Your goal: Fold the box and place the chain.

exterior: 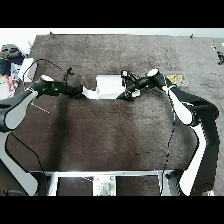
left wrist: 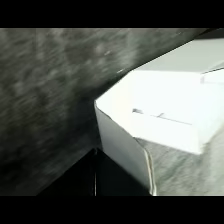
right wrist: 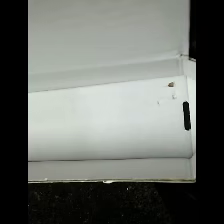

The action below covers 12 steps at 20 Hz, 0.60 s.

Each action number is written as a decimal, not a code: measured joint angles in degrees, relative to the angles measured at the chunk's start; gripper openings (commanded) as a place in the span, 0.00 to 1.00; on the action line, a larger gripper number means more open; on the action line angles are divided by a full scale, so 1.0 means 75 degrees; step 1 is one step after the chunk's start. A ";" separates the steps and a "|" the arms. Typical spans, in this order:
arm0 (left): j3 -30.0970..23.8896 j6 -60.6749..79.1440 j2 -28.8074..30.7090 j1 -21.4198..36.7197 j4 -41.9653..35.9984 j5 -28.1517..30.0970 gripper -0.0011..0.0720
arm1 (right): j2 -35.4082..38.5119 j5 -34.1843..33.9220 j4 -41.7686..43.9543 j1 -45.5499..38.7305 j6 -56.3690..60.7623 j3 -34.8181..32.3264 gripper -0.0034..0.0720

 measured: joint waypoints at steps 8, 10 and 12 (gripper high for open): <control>0.0169 0.0329 0.0050 -0.0064 -0.0723 -0.0233 0.43 | 0.0000 0.0000 0.0000 0.0000 -0.0003 0.0000 0.67; 0.0312 0.0341 0.0055 -0.0064 -0.0775 -0.0376 0.44 | 0.0000 0.0000 0.0000 0.0000 -0.0003 0.0000 0.67; 0.0414 0.0341 0.0055 -0.0125 -0.0769 -0.0466 0.45 | 0.0000 0.0003 0.0000 0.0003 -0.0003 0.0000 0.67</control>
